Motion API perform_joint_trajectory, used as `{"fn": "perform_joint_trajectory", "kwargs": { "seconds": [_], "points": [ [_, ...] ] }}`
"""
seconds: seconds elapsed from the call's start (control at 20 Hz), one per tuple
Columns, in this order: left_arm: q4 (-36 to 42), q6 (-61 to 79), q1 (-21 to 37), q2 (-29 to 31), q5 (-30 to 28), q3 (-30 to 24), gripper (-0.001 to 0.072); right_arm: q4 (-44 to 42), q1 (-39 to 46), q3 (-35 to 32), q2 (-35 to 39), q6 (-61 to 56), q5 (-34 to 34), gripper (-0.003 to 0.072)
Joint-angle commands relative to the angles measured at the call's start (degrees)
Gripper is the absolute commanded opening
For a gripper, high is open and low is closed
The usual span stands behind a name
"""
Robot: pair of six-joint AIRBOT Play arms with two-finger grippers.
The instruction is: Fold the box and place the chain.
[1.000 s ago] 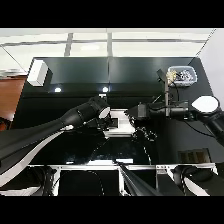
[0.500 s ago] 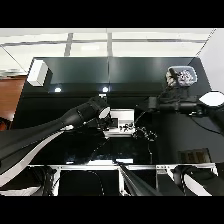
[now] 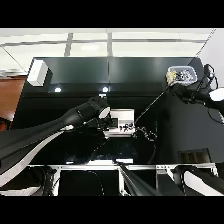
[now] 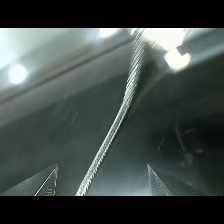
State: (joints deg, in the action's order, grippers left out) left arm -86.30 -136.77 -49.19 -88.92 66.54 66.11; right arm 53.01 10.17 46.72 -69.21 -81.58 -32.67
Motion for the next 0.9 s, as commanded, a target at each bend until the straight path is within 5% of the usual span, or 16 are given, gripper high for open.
{"fn": "perform_joint_trajectory", "kwargs": {
  "seconds": [0.0, 0.2, 0.35, 0.4, 0.5, 0.6, 0.85],
  "points": [
    [0.0, 0.02, 0.02, 0.0, 0.02, 0.02, 0.0031, 2.25, 0.68, 10.1, -12.66, -6.54, 1.81, 0.0648],
    [0.0, 0.02, 0.02, 0.0, -0.02, 0.02, 0.0031, 2.27, 0.68, 21.9, -24.35, -7.37, -6.93, 0.0647],
    [-0.02, 0.02, 0.02, 0.0, 0.0, 0.02, 0.0031, 2.54, 0.68, 24.37, -27.3, -7.39, -9.09, 0.0553],
    [-0.02, 0.02, 0.02, 0.0, -0.04, 0.02, 0.0031, 3.02, 0.68, 24.41, -27.3, -7.37, -8.76, 0.0395],
    [-0.02, 0.02, 0.02, -0.02, -0.04, 0.02, 0.0031, 4.22, 0.68, 24.44, -27.3, -7.34, -9.07, 0.0267],
    [-0.02, 0.02, 0.02, -0.02, -0.04, 0.0, 0.0031, 4.63, 0.81, 24.46, -27.23, -6.75, -10.34, 0.0009],
    [-0.02, 0.02, 0.02, -0.02, -0.04, 0.0, 0.0031, 4.66, 0.83, 24.46, -21.16, -0.35, -17.07, 0.0013]
  ]
}}
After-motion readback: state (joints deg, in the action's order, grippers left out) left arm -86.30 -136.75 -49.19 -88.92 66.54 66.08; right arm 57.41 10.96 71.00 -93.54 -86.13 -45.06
